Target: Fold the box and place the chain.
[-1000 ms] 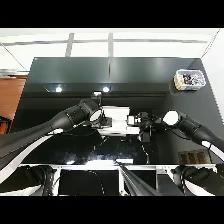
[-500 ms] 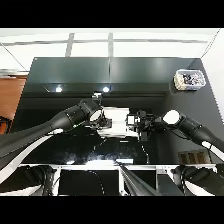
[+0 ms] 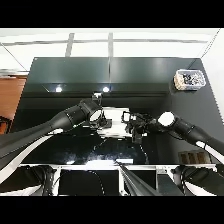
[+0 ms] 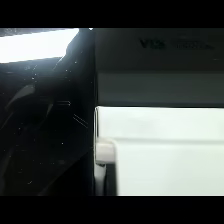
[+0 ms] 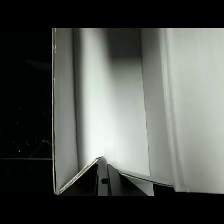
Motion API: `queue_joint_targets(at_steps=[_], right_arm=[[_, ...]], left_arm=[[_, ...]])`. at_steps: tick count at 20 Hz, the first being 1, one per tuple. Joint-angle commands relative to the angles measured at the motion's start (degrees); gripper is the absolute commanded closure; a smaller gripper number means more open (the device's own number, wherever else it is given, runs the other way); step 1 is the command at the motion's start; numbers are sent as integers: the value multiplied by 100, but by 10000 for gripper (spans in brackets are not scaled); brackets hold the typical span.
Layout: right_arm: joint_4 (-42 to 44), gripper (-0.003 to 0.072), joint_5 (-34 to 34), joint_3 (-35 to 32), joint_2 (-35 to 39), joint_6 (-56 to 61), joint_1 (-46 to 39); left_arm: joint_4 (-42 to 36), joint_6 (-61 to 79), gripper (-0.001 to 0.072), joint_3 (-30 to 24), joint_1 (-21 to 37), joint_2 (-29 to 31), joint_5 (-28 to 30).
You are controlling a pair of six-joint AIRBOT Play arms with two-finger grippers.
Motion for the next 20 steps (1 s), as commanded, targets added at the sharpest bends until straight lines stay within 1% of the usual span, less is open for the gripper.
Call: queue_joint_targets(at_steps=[1,2,3,4,5,6,7,8,9,10,11,12,13,15,18,19,20], right_arm=[[79,623,-157,0,-81,431,98],[83,621,-151,0,-81,474,98],[85,509,-229,0,-81,590,98],[83,352,-341,0,-81,743,98],[81,352,-393,0,-81,841,98],[83,433,-391,0,-81,848,98],[85,452,-378,0,-81,850,101],[87,408,-376,0,-81,894,101],[85,326,-389,0,-81,951,101],[83,392,-385,0,-81,953,101],[83,598,-385,0,-79,953,101],[83,604,-367,2,-76,957,101],[42,685,-334,7,-37,1119,83],[-389,677,-61,66,232,2116,-131],[-1565,678,1200,234,1014,4092,-979],[-1755,678,1635,256,1364,4798,-1377],[-1862,678,1899,238,1692,5246,-1722]], left_arm=[[2,-2,680,2,4,0,74],[2,-2,680,2,4,0,76],[2,-2,680,2,4,0,76],[2,-2,680,2,4,0,76],[2,-2,680,2,4,0,76],[2,-2,680,2,4,0,76],[2,-2,680,2,4,0,74],[2,-2,680,2,4,0,74],[2,-2,680,2,4,0,74],[2,-2,680,2,4,0,76],[2,-2,680,2,4,0,79],[2,-2,680,2,4,0,76],[2,-2,680,2,4,0,79],[2,-2,681,2,4,0,79],[2,-2,680,2,4,0,76],[2,-2,680,2,4,0,76],[2,-2,680,2,4,0,74]])
